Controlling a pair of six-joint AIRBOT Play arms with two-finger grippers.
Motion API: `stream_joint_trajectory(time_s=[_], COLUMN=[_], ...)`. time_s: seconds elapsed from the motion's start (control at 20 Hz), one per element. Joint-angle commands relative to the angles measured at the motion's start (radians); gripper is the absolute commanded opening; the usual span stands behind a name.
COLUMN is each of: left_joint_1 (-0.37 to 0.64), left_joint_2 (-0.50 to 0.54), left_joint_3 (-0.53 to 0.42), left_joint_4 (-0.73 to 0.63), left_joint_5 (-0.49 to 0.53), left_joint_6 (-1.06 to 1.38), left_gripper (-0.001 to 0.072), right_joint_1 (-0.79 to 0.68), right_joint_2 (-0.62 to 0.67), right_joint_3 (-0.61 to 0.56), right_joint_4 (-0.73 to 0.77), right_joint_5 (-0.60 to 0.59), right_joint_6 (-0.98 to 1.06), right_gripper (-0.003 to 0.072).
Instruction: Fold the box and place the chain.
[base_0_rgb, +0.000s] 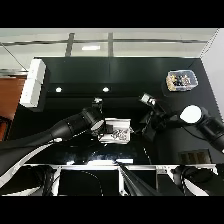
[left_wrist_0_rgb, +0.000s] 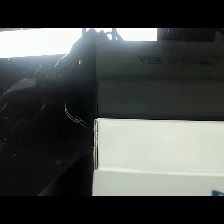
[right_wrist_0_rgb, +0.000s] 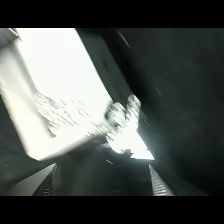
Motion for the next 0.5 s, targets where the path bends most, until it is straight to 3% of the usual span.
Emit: stream_joint_trajectory(time_s=[0.0, 0.15, 0.45], left_joint_1=[0.001, 0.001, 0.001], left_joint_2=[0.000, 0.000, 0.000], left_joint_3=[0.000, 0.000, 0.000], left_joint_4=[0.000, 0.000, 0.000], left_joint_5=[0.000, 0.001, 0.002], left_joint_6=[0.000, 0.000, 0.000], left_gripper=[0.0028, 0.0028, 0.0028], right_joint_1=[0.055, 0.158, 0.181], right_joint_2=[-0.002, -0.004, -0.098], right_joint_3=[-0.123, -0.194, -0.196], right_joint_4=[-0.070, 0.003, 0.180], right_joint_5=[-0.208, -0.397, -0.497], right_joint_6=[-0.169, -0.388, -0.534], right_gripper=[0.0720, 0.0720, 0.0720])
